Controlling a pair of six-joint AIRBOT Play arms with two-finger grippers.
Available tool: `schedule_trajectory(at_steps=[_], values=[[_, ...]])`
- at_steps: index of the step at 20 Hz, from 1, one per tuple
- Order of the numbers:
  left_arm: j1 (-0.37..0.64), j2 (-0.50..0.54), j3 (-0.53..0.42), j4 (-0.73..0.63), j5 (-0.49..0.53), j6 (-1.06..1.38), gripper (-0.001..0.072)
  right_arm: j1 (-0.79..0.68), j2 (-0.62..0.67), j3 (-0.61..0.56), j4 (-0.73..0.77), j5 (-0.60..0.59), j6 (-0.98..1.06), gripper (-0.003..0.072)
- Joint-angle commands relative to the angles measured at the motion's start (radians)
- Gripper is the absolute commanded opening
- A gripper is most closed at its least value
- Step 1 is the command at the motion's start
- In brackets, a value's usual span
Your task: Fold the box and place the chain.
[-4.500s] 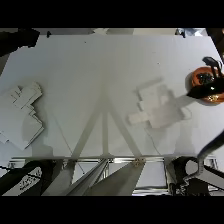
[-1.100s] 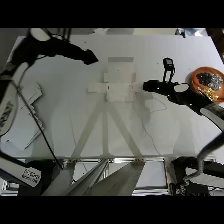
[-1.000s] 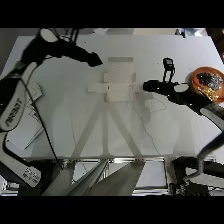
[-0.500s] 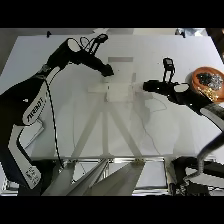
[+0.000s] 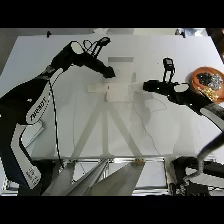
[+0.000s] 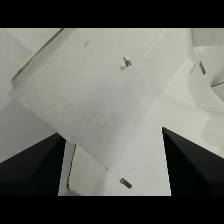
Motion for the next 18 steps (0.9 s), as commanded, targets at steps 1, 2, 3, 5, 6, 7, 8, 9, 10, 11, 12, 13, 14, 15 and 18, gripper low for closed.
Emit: schedule_trajectory(at_steps=[1,2,3,5,6,7,8,9,10,11,12,13,14,15,18], values=[[0.000,-0.001,0.001,-0.079,-0.049,0.068,0.0629,0.001,0.000,0.000,0.000,0.000,0.000,0.0009],[-0.001,0.000,0.001,-0.083,-0.072,0.082,0.0616,0.001,0.000,0.000,0.000,0.000,0.000,0.0009],[0.000,-0.001,0.001,-0.082,-0.098,0.100,0.0563,0.001,0.000,0.000,0.000,0.000,0.000,0.0009],[0.000,0.000,0.001,-0.083,-0.131,0.135,0.0556,0.001,0.000,0.000,0.000,0.000,0.000,0.0009],[0.000,0.000,0.001,-0.083,-0.139,0.161,0.0555,0.001,0.000,0.000,0.000,0.000,0.000,0.0009],[0.000,0.000,0.001,-0.084,-0.141,0.195,0.0545,0.001,0.000,0.000,0.000,0.000,0.000,0.0009],[0.000,0.000,0.001,-0.084,-0.140,0.225,0.0467,0.001,0.000,0.000,0.000,0.000,0.000,0.0009],[0.000,0.000,0.001,-0.084,-0.140,0.254,0.0437,0.001,0.000,0.000,0.000,0.000,0.000,0.0009],[0.000,0.000,0.001,-0.084,-0.140,0.273,0.0436,0.001,0.000,0.000,0.000,0.000,0.000,0.0009],[0.000,0.000,0.001,-0.084,-0.141,0.293,0.0416,0.001,0.000,0.000,0.000,0.000,0.000,0.0009],[-0.001,0.000,0.001,-0.084,-0.143,0.312,0.0364,0.001,0.000,0.000,0.000,0.000,0.000,0.0009],[-0.001,0.000,0.001,-0.084,-0.148,0.331,0.0345,0.001,0.000,0.000,0.000,0.000,0.000,0.0009],[-0.001,0.000,0.001,-0.084,-0.151,0.346,0.0345,0.001,0.000,0.000,0.000,0.000,0.000,0.0009],[-0.002,0.000,0.001,-0.086,-0.155,0.380,0.0346,0.001,0.000,0.000,0.000,0.000,0.000,0.0009],[-0.013,0.000,0.001,-0.090,-0.142,0.442,0.0352,0.001,0.000,0.000,0.000,0.000,0.000,0.0009]])
